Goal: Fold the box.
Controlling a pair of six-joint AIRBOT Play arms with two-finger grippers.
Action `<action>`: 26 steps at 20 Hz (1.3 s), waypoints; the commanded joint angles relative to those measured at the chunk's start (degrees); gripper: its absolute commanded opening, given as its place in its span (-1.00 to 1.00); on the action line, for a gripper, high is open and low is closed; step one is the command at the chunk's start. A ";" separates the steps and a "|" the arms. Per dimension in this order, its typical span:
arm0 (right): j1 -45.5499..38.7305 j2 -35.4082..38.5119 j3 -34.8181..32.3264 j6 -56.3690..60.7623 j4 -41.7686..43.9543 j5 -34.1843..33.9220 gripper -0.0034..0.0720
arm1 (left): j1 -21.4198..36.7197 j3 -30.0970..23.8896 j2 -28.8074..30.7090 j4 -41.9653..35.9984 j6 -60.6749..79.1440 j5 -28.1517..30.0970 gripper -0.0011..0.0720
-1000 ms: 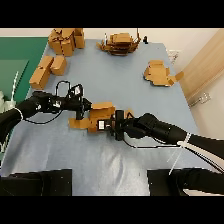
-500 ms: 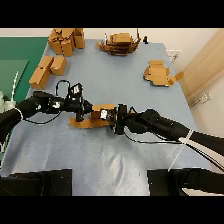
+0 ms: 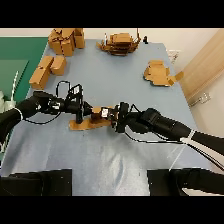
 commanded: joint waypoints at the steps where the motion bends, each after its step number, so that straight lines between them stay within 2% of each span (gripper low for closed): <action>1: -0.02 0.44 0.00 1.16 -1.27 -0.37 0.83 | -0.07 -0.02 0.00 1.09 -0.50 -0.44 -0.92; 7: -0.07 -0.39 0.02 0.87 0.98 -0.42 0.85 | -0.04 -0.02 0.00 1.07 -0.48 -1.07 -0.92; 15: -3.78 -3.78 2.82 -21.31 22.51 -3.67 0.84 | -0.04 -0.02 0.00 1.07 -0.46 -1.03 -0.92; 20: -9.86 -8.39 7.91 -41.51 38.25 -19.39 0.82 | -0.04 -0.02 0.00 1.07 -0.42 -0.50 -0.92; 26: -11.74 -13.27 10.64 -44.61 40.41 -19.61 0.82 | -0.04 -0.02 0.00 1.07 -0.44 0.17 -0.92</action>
